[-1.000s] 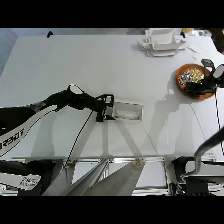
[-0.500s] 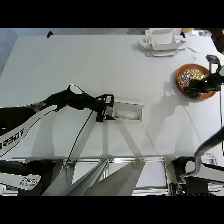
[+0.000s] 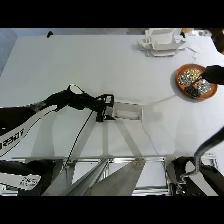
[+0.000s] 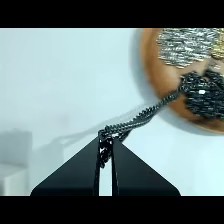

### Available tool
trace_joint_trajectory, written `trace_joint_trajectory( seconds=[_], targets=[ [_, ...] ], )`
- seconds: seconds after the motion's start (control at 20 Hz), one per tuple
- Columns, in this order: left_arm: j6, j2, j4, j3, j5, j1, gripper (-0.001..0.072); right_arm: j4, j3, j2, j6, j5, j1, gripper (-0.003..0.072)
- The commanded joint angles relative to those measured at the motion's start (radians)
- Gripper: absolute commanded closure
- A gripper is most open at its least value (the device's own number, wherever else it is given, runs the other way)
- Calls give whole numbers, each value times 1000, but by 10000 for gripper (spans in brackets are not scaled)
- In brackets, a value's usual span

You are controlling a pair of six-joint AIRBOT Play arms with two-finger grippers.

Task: Fold the box and place the chain.

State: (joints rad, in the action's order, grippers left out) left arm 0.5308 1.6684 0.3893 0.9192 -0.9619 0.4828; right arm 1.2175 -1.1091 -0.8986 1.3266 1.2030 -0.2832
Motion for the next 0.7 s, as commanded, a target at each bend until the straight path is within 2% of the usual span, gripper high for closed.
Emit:
trace_joint_trajectory(
  seconds=[0.0, 0.25, 0.45, 0.65],
  targets=[
    [0, 0, 0, 0, 0, -1, 629, -82, 0, 131, -26, 93, 78, 671],
    [0, 0, 0, 0, 0, -1, 629, -80, 0, 252, -21, 130, 258, 670],
    [0, 0, 0, 0, 0, -1, 629, -97, 0, 335, -14, 159, 345, 670],
    [0, 0, 0, 0, 0, -1, 629, -254, 1, 375, -27, 166, 361, 670]
  ],
)
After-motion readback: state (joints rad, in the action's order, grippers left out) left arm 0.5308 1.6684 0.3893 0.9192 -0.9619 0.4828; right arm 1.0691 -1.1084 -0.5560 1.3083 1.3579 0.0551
